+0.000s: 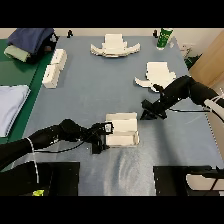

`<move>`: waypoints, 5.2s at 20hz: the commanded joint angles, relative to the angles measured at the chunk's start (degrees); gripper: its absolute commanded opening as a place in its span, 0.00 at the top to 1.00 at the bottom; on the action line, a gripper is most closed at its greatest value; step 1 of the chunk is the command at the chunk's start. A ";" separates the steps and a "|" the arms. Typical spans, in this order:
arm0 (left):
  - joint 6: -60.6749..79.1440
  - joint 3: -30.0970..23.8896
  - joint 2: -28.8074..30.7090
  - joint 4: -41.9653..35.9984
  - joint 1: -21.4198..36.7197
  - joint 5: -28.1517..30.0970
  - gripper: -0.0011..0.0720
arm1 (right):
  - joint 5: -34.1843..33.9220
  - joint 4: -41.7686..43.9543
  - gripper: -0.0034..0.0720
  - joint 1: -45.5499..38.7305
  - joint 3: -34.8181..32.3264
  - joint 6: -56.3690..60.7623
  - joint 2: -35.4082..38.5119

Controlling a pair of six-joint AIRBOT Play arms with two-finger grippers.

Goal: Fold the box.

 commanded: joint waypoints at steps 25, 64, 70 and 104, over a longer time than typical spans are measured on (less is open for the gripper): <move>0.00 0.04 -0.02 0.02 0.02 0.02 0.35 | 31.28 -3.93 0.95 28.70 -20.96 -32.89 25.92; 0.00 0.04 -0.02 0.02 0.02 0.02 0.35 | 46.18 -27.12 0.23 47.63 -26.43 -59.30 29.03; 0.00 0.04 -0.02 0.02 0.02 0.02 0.35 | 46.58 -27.47 0.29 47.65 -26.23 -59.28 31.23; 0.00 0.04 -0.04 0.02 0.02 0.02 0.35 | 46.64 -25.79 0.40 47.32 -26.29 -59.10 30.47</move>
